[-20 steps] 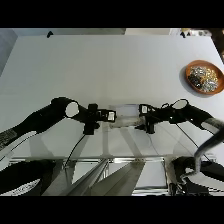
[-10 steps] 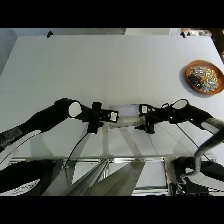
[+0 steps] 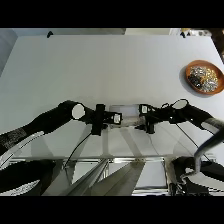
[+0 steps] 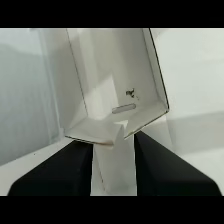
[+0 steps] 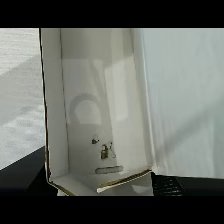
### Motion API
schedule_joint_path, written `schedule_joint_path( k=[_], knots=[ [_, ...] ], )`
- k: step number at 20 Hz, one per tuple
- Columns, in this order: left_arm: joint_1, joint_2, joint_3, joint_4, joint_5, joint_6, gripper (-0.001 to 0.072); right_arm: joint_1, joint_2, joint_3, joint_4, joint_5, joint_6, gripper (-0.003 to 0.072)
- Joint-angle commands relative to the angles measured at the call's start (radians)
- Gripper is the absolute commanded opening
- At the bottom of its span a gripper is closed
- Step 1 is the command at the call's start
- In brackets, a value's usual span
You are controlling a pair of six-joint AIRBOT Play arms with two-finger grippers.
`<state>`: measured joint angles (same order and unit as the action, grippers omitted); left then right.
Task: Fold the box and place the chain.
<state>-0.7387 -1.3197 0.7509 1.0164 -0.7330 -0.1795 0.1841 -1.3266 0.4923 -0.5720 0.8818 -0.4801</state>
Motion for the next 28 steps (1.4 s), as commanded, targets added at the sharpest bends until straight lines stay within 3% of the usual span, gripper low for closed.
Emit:
schedule_joint_path(
  k=[1, 2, 4, 5, 15, 16, 17, 18, 19, 26, 28],
  knots=[
    [-0.011, -0.001, 0.000, -0.014, 0.008, 0.000, 0.0267, 0.000, 0.001, 0.001, 0.000, 0.000, 0.000, 0.0275],
    [-0.011, -0.001, 0.000, -0.014, 0.015, 0.000, 0.0246, 0.000, 0.001, 0.001, 0.000, 0.000, 0.000, 0.0275],
    [-0.011, -0.001, 0.000, -0.015, 0.037, -0.001, 0.0042, 0.000, 0.001, 0.001, 0.000, 0.000, 0.000, 0.0275],
    [-0.012, -0.001, 0.000, -0.027, 0.042, -0.003, 0.0006, 0.000, 0.001, 0.001, 0.000, 0.000, 0.000, 0.0275],
    [-0.053, -0.039, 0.000, -0.149, 0.104, -0.003, 0.0042, 0.000, 0.001, 0.001, 0.000, 0.000, 0.000, 0.0275],
    [-0.055, -0.045, 0.000, -0.154, 0.113, -0.003, 0.0073, 0.000, 0.001, 0.001, 0.000, 0.000, 0.000, 0.0275],
    [-0.060, -0.049, 0.000, -0.156, 0.121, -0.003, 0.0158, 0.000, 0.001, 0.001, 0.000, 0.000, 0.000, 0.0275],
    [-0.061, -0.054, 0.000, -0.156, 0.124, -0.003, 0.0294, 0.000, 0.001, 0.001, 0.000, 0.000, 0.000, 0.0275],
    [-0.063, -0.061, 0.000, -0.160, 0.125, -0.004, 0.0352, 0.000, 0.001, 0.001, 0.000, 0.000, 0.000, 0.0275],
    [-0.085, -0.089, 0.000, -0.171, 0.123, -0.004, 0.0345, 0.000, 0.001, 0.001, 0.000, 0.000, 0.000, 0.0275],
    [-0.080, -0.063, 0.000, -0.167, 0.107, -0.011, 0.0260, 0.000, 0.001, 0.001, 0.000, 0.000, 0.000, 0.0275]
  ],
)
